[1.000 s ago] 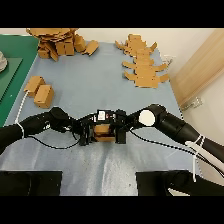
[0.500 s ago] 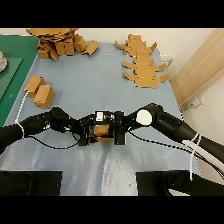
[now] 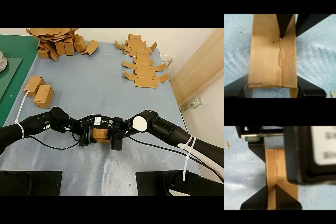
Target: Fold the box.
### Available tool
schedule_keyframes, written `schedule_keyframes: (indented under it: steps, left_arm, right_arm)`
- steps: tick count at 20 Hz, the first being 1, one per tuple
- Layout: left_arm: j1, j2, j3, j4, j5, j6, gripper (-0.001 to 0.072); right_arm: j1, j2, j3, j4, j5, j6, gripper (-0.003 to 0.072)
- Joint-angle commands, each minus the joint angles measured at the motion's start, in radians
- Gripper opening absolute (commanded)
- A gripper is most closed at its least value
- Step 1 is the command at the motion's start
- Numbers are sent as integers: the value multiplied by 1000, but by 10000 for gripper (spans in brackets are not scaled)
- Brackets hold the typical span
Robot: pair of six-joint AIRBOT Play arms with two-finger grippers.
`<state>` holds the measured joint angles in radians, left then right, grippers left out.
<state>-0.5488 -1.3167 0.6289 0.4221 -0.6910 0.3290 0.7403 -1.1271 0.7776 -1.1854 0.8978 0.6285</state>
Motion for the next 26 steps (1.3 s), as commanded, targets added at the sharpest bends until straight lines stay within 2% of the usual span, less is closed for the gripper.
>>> schedule_keyframes:
  steps: [1, 2, 8, 13, 14, 15, 17, 19, 21, 22, 24, 26]
  left_arm:
    - [0, -1, 1, -3, 3, -5, 335]
    - [0, -1, 1, -3, 3, -5, 334]
    - [0, -1, 1, -3, 3, -5, 334]
    - [0, -1, 1, -3, 3, -5, 334]
    - [0, -1, 1, -3, 3, -5, 334]
    - [0, -1, 1, -3, 3, -5, 334]
    - [0, -1, 1, -3, 3, -5, 334]
    - [0, -1, 1, -3, 3, -5, 334]
    - [0, -1, 1, -3, 3, -5, 334]
    - [0, -1, 1, -3, 3, -5, 335]
    - [0, -1, 1, -3, 3, -5, 334]
    - [0, -1, 1, -3, 2, -5, 334]
  right_arm:
    - [4, -13, -6, 21, -1, 67, 215]
    - [3, -12, -5, 21, 1, 77, 308]
    - [1, 65, 42, -140, 35, 185, 308]
    - [1, 87, 48, -146, 47, 210, 303]
    - [1, 88, 48, -145, 47, 235, 265]
    - [1, 93, 48, -140, 46, 297, 2]
    - [-4, 127, 45, -93, 29, 531, -2]
    - [-50, 213, -6, 76, -61, 731, -3]
    - [-100, 327, -140, 208, -183, 962, -3]
    - [-105, 393, -244, 328, -268, 1039, -3]
    - [-62, 525, -488, 770, -498, 1004, -4]
    - [49, 664, -664, 1391, -736, 657, -4]
